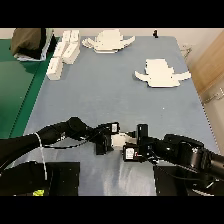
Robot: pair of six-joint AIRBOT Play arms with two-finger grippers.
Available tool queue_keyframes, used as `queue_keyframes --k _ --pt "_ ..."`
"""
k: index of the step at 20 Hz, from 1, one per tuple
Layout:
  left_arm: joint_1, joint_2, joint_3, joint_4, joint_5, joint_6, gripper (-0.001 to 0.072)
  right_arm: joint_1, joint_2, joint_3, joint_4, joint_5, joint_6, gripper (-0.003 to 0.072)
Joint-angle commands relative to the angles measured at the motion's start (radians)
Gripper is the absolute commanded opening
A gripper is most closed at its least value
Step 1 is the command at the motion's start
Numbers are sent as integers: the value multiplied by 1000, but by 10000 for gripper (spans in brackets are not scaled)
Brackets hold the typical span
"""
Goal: Fold the box.
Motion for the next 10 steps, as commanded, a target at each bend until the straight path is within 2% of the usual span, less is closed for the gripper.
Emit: queue_keyframes --k 1,6,10 --pt "0 0 1 1 1 2 512 -16 -27 1 -26 -16 1 379" --pt "0 0 1 1 1 2 512 -16 -27 1 -24 -18 1 379" --pt "0 0 1 1 1 2 512 -15 -27 1 39 3 0 379"
